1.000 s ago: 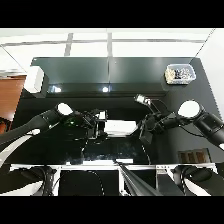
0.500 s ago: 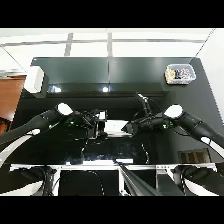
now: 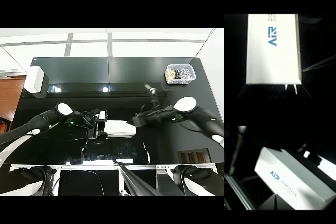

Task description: Fold the box and place the chain.

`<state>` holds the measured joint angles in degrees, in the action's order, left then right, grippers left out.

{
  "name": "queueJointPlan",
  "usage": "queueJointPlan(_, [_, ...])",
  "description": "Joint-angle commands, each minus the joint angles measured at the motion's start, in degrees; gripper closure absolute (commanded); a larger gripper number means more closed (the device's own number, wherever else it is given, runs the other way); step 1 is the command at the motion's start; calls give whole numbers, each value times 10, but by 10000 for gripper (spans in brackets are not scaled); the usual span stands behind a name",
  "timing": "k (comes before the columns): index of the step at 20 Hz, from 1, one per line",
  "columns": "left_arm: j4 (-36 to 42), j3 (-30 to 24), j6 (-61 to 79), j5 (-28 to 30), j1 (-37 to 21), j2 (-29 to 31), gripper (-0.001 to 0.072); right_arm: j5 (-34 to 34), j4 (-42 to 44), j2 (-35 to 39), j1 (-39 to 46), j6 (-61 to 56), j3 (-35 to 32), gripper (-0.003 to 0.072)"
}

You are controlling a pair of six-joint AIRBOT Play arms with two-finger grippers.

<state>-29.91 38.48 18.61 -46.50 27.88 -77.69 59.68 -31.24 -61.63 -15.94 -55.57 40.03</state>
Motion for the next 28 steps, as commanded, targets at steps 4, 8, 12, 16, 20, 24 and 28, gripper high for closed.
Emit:
queueJointPlan(4, [-83,10,-113,-7,-2,62,-9,126,-134,161,195,-23,36,664])
queueJointPlan(8, [-74,71,-162,-43,9,105,-6,159,-167,167,240,-30,27,664])
queueJointPlan(12, [-43,161,-219,-31,84,21,-6,115,-162,167,240,-30,6,663])
queueJointPlan(16, [-53,232,-300,-37,113,-93,-6,108,-162,167,240,-29,-3,663])
queueJointPlan(20, [-82,248,-324,-86,113,-125,-6,106,-163,167,240,-25,-3,663])
queueJointPlan(24, [-108,253,-332,-130,113,-125,-6,105,-164,167,240,-24,-3,663])
queueJointPlan(28, [-145,271,-342,-143,115,-124,-7,105,-167,167,240,-23,-3,663])
